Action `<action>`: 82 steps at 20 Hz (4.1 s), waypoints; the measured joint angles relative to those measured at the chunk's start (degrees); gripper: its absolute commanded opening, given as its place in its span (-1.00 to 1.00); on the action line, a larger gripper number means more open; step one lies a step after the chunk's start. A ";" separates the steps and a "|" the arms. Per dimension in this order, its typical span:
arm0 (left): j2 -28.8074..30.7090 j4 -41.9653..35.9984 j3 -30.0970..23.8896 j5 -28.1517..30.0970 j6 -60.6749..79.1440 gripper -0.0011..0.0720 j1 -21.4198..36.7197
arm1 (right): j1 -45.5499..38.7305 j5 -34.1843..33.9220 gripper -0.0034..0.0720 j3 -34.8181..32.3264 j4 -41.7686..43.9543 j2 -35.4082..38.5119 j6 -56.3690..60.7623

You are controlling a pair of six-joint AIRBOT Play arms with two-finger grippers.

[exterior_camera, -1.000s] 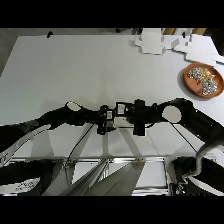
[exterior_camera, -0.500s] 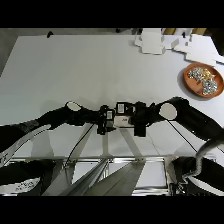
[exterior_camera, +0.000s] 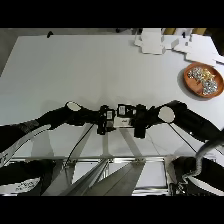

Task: Fold the box and place the chain.

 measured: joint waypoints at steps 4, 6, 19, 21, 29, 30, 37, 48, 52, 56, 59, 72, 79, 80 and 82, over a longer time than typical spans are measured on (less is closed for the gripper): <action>0.00 0.00 0.00 -0.02 0.04 -0.39 0.00 | -0.04 -0.24 -0.86 -0.35 -0.55 1.44 0.63; 0.00 -0.02 0.00 0.00 0.07 -0.39 0.00 | -0.70 -0.63 -0.86 -0.02 -0.92 3.63 3.50; 0.00 -0.02 0.00 -0.02 0.11 -0.39 0.00 | -30.88 21.16 -0.86 1.57 -27.36 17.03 49.64; 0.00 -0.02 0.00 -0.02 0.11 -0.39 0.00 | -34.47 23.58 -0.86 1.60 -26.77 17.22 55.45; 0.00 -0.02 0.00 -0.02 0.09 -0.39 0.00 | -38.18 26.56 -0.86 1.60 -25.14 17.42 65.48; 0.00 -0.02 0.00 -0.02 0.11 -0.39 0.00 | -38.25 26.62 -0.86 1.60 -25.09 17.42 65.85; 0.00 0.00 0.00 -0.02 0.11 -0.39 0.00 | -38.40 26.88 -0.86 1.60 -24.98 17.42 66.49; 0.00 0.00 0.00 -0.02 0.11 -0.39 0.00 | -38.40 26.95 -0.86 1.60 -24.96 17.42 66.66; 0.02 -0.02 0.00 -0.02 0.11 -0.39 0.00 | -38.42 26.95 -0.86 1.60 -24.96 17.42 66.66; 0.02 -0.02 0.00 -0.07 0.11 -0.39 0.00 | -38.40 26.95 -0.86 1.60 -24.94 17.42 66.66; 0.02 -0.02 0.00 -0.42 0.11 -0.39 0.00 | -38.40 26.95 -0.86 1.60 -24.94 17.42 66.66; 18.12 4.72 -0.02 -0.39 -18.16 -0.39 13.09 | -38.42 26.93 -0.86 1.60 -24.94 17.42 66.66; 32.20 24.09 -0.02 0.44 -49.33 -0.40 41.97 | -38.40 26.93 -0.86 1.60 -24.96 17.42 66.66; 32.61 25.92 -0.07 0.57 -52.89 -0.40 45.86 | -38.40 26.93 -0.86 1.60 -24.94 17.42 66.64; 32.70 29.35 -0.13 0.66 -58.73 -0.40 52.78 | -38.40 26.93 -0.86 1.60 -24.94 17.42 66.64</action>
